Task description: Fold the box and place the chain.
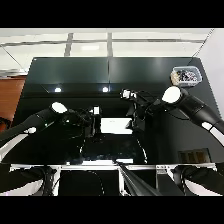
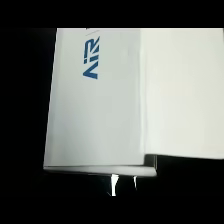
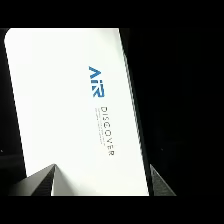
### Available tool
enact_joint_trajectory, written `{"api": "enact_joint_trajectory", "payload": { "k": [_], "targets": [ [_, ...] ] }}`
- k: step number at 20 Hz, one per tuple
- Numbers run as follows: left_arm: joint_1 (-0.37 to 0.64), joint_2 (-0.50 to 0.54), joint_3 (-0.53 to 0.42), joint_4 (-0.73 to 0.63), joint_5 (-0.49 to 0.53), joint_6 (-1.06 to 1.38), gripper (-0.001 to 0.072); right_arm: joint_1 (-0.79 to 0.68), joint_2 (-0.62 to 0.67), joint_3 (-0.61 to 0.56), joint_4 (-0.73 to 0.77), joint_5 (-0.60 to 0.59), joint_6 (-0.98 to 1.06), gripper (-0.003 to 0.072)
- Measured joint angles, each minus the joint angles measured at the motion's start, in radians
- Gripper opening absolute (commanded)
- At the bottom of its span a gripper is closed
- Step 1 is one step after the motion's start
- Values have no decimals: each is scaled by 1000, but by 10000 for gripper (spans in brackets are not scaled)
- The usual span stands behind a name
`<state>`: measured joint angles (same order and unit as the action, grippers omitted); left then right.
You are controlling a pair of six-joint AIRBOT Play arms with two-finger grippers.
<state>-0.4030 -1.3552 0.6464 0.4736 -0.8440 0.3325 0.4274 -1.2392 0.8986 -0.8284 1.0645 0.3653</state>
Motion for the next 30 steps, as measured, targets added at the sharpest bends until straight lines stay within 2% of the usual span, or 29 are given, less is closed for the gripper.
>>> {"api": "enact_joint_trajectory", "payload": {
  "k": [11,12,13,15,16,30],
  "targets": [
    [0,0,0,0,-2,0,356,43,-1,-4,-23,-15,-3,687],
    [0,0,0,0,-2,0,356,45,-3,-4,-31,-16,-3,631],
    [0,0,0,0,-2,0,356,47,-5,-4,-36,-18,-3,540],
    [0,0,0,-2,-2,0,356,51,-8,-4,-41,-19,-3,279],
    [0,0,0,-2,-2,0,357,51,-8,-4,-40,-19,-3,229],
    [0,0,0,-1,-5,0,357,53,2,37,-43,-15,26,228]
  ]
}}
